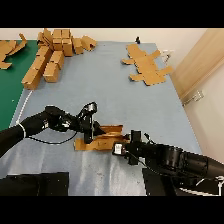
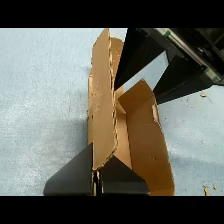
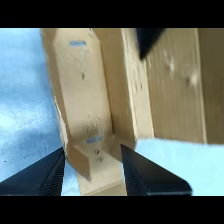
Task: Fold the box.
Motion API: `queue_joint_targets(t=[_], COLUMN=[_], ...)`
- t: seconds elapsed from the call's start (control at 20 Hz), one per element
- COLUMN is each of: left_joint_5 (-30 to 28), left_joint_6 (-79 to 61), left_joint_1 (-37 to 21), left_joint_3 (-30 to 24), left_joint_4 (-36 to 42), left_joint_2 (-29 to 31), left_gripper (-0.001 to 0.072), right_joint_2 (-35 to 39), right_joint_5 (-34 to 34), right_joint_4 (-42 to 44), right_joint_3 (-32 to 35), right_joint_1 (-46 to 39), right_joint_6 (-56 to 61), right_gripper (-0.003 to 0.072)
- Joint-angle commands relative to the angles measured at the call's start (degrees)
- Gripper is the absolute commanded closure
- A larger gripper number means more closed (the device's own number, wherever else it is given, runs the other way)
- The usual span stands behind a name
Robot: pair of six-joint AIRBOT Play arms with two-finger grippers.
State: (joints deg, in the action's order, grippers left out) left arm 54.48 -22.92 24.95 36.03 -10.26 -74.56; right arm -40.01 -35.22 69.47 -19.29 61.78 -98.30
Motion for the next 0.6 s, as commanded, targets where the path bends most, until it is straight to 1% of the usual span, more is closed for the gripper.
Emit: queue_joint_targets(t=[0.0, 0.2, 0.35, 0.55], left_joint_5=[-0.02, -0.02, -0.02, -0.02], left_joint_6=[0.00, 0.00, 0.00, 0.00], left_joint_1=[-0.02, -0.02, -0.02, -0.02], left_joint_3=[-0.02, -0.02, -0.02, -0.02], left_joint_4=[-0.02, -0.02, -0.02, -0.02], left_joint_2=[0.02, 0.02, 0.02, 0.02], left_gripper=[0.0697, 0.0697, 0.0697, 0.0698], right_joint_2=[0.09, 0.09, 0.63, 2.25], right_joint_5=[-1.18, 0.94, 3.56, 2.99], right_joint_4=[-2.78, -3.43, -5.64, -5.16], right_joint_3=[-0.04, -0.07, -0.11, -0.39], right_joint_1=[-0.02, -0.02, -0.02, -0.02], right_joint_6=[7.69, 7.65, 7.65, 7.67], right_gripper=[0.0086, 0.0084, 0.0084, 0.0084])
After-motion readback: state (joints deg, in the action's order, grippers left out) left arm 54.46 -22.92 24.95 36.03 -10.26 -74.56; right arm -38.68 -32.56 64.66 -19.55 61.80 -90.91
